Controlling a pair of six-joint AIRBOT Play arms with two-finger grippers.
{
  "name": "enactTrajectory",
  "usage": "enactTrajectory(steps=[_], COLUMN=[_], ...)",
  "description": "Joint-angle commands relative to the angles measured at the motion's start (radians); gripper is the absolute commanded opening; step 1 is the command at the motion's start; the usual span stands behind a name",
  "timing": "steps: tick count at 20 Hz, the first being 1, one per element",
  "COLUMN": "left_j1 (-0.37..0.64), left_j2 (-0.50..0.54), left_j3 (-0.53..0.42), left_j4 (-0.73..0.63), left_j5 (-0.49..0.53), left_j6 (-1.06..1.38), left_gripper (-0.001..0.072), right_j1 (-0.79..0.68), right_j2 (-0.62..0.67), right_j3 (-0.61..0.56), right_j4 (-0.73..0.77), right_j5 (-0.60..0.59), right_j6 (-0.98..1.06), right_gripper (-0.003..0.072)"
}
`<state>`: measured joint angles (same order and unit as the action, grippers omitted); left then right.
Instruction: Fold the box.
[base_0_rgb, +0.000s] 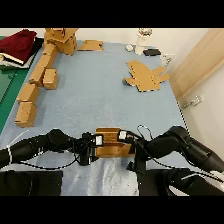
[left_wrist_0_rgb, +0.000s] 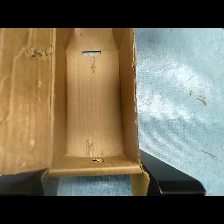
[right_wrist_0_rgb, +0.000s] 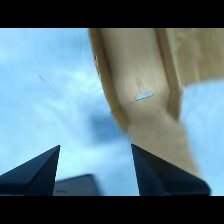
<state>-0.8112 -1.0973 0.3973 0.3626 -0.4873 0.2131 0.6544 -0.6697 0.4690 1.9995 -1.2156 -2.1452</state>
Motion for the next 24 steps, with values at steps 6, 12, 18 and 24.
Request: enactTrajectory(steps=[6,12,18,24], left_j1=[0.001,0.001,0.001,0.001], left_j2=[0.0,0.0,0.0,0.0], left_j3=[0.001,0.001,0.001,0.0], left_j4=[0.0,0.0,0.001,0.0], left_j5=[-0.001,-0.001,0.001,0.0], left_j6=[0.0,0.0,0.0,0.0], left_gripper=[0.0435,0.0436,0.0435,0.0436], right_j1=[0.002,0.008,-0.006,-0.126], right_j2=[0.113,0.071,-0.092,-0.414], right_j3=[0.012,0.012,0.032,0.22], right_j4=[0.11,0.135,0.309,0.306], right_j5=[-0.034,0.081,0.397,0.44], right_j6=[0.668,0.784,0.801,0.607], right_gripper=[0.0711,0.0675,0.0219,0.0005])
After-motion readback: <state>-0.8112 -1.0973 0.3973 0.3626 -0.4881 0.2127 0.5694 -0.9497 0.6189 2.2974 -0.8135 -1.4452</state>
